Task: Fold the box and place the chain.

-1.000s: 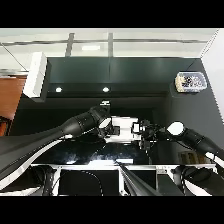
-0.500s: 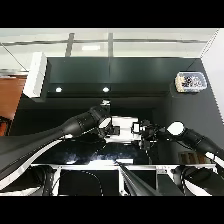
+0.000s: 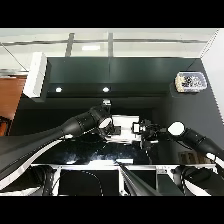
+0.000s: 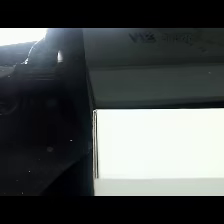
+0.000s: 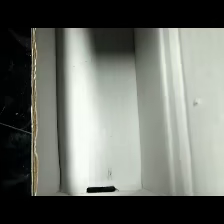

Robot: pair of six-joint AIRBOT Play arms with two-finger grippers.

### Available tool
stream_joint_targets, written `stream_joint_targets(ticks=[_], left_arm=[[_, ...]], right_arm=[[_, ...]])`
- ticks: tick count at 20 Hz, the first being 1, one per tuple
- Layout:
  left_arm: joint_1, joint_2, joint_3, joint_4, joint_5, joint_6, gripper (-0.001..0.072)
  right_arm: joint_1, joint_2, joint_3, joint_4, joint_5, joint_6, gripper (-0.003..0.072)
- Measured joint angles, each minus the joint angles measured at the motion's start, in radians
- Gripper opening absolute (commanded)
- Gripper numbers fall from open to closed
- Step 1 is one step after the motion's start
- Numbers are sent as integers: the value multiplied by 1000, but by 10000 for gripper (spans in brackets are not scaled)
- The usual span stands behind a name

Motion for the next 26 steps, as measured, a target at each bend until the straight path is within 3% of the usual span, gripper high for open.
stream_joint_targets(ticks=[8, 15, 16, 17, 21, 22, 23, 26], left_arm=[[0, 0, 0, 8, -22, 6, 28], [0, 0, 0, 38, -59, 9, 28], [0, 0, 0, 40, -61, 9, 28], [0, 0, 0, 42, -62, 9, 28], [0, 0, 5, 48, -66, 5, 29], [0, 0, 8, 50, -66, 5, 29], [0, 0, 10, 53, -66, 5, 29], [0, 0, 12, 54, -61, 2, 28]], right_arm=[[-20, 66, 31, -189, 91, 135, 647], [-22, 74, 35, -209, 134, 151, 635], [-22, 74, 35, -200, 135, 151, 609], [-22, 74, 35, -192, 135, 151, 501], [-21, 74, 36, -165, 141, 151, 472], [-21, 74, 36, -157, 143, 151, 294], [-21, 74, 36, -146, 144, 151, 253], [-21, 74, 36, -107, 146, 151, 253]])
